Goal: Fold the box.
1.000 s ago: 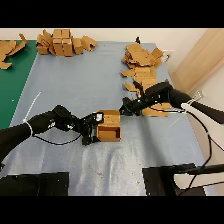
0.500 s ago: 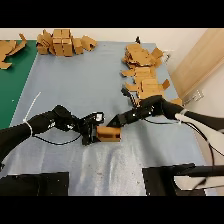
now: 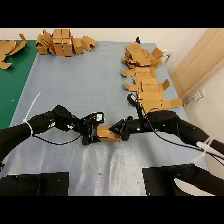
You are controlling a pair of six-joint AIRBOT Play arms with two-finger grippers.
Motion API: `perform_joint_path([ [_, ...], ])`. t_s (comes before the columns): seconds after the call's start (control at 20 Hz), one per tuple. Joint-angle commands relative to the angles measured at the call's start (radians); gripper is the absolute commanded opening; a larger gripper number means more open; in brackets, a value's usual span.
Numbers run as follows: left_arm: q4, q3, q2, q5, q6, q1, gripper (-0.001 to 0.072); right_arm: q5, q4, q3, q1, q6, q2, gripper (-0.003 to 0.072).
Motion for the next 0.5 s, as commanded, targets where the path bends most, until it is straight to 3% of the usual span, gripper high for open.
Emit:
perform_joint_path([
  [0.0,0.0,0.001,0.001,0.0,0.0,0.001,0.0475,0.329,-0.016,-0.06,0.126,-0.023,0.06,0.0],
  [0.15,0.0,0.001,0.0,0.0,0.0,0.001,0.0475,0.467,-0.032,-0.068,0.23,-0.023,0.047,0.0],
  [0.45,0.0,0.001,0.001,0.001,0.0,0.001,0.0475,0.483,-0.169,-0.099,0.384,-0.021,0.062,0.0001],
])
